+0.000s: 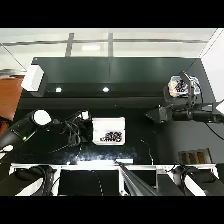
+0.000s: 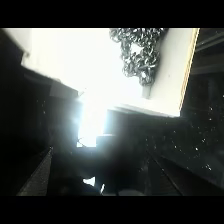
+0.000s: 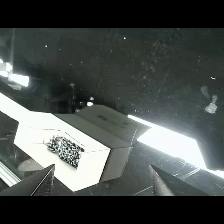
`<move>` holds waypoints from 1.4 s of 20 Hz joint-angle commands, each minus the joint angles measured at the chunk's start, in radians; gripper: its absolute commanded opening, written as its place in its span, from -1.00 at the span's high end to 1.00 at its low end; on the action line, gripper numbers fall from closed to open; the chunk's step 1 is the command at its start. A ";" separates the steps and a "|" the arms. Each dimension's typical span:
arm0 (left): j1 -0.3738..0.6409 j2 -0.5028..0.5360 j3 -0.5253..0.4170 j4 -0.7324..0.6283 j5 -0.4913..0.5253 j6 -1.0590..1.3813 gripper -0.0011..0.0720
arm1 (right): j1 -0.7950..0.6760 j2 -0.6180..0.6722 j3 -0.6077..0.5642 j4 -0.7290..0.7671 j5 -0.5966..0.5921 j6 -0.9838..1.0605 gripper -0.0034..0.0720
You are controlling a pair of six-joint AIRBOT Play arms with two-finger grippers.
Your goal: Fold the box and place the chain.
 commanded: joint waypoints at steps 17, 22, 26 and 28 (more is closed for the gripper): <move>0.146 -0.115 -0.005 -0.284 -0.205 0.418 -0.91 | 0.001 0.001 0.000 -0.037 -0.002 0.000 -0.94; 0.099 -0.148 -0.005 -0.285 -0.108 0.424 -0.91 | 0.001 0.001 0.000 -0.037 -0.005 0.001 -0.94; 0.103 -0.174 -0.005 -0.319 -0.114 0.483 -0.92 | 0.001 0.001 0.000 -0.037 -0.005 0.002 -0.94; 0.100 -0.187 -0.005 -0.370 -0.109 0.500 -0.92 | 0.001 0.001 0.000 -0.037 -0.006 0.005 -0.94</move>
